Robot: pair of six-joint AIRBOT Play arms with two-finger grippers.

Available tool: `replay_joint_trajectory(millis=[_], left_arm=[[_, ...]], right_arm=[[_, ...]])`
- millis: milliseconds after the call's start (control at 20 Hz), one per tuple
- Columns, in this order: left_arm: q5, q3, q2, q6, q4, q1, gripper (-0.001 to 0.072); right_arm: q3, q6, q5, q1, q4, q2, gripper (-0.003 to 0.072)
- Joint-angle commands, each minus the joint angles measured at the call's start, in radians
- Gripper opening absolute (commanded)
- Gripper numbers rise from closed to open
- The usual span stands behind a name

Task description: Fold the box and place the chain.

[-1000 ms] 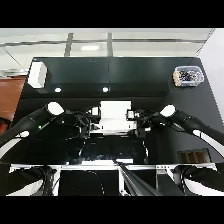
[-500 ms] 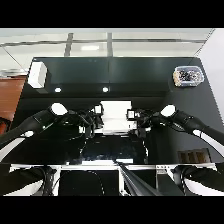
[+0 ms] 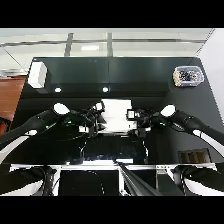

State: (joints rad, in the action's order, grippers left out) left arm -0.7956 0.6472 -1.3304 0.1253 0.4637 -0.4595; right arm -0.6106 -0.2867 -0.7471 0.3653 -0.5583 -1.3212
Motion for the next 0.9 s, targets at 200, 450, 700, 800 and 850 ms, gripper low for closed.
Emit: replay_joint_trajectory(millis=[200,450,700,800,850], left_arm=[[-0.035,0.002,0.026,-0.021,0.064,0.005,0.0028],[-0.08,0.008,0.235,-0.646,0.338,0.137,0.0027],[-0.242,-0.006,0.344,-1.527,0.727,0.48,0.0027],[-0.351,-0.051,0.298,-1.562,0.612,0.652,0.0028],[-0.384,-0.083,0.267,-1.508,0.478,0.734,0.0028]], right_arm=[[-0.001,0.0,0.0,0.0,0.0,-0.001,0.0162],[-0.001,0.0,0.0,0.0,0.0,-0.001,0.0161],[-0.001,0.0,0.0,0.0,0.0,-0.001,0.0162],[-0.001,0.0,0.0,0.0,0.0,-0.001,0.0162],[-0.001,0.0,0.0,0.0,0.0,-0.001,0.0162]])
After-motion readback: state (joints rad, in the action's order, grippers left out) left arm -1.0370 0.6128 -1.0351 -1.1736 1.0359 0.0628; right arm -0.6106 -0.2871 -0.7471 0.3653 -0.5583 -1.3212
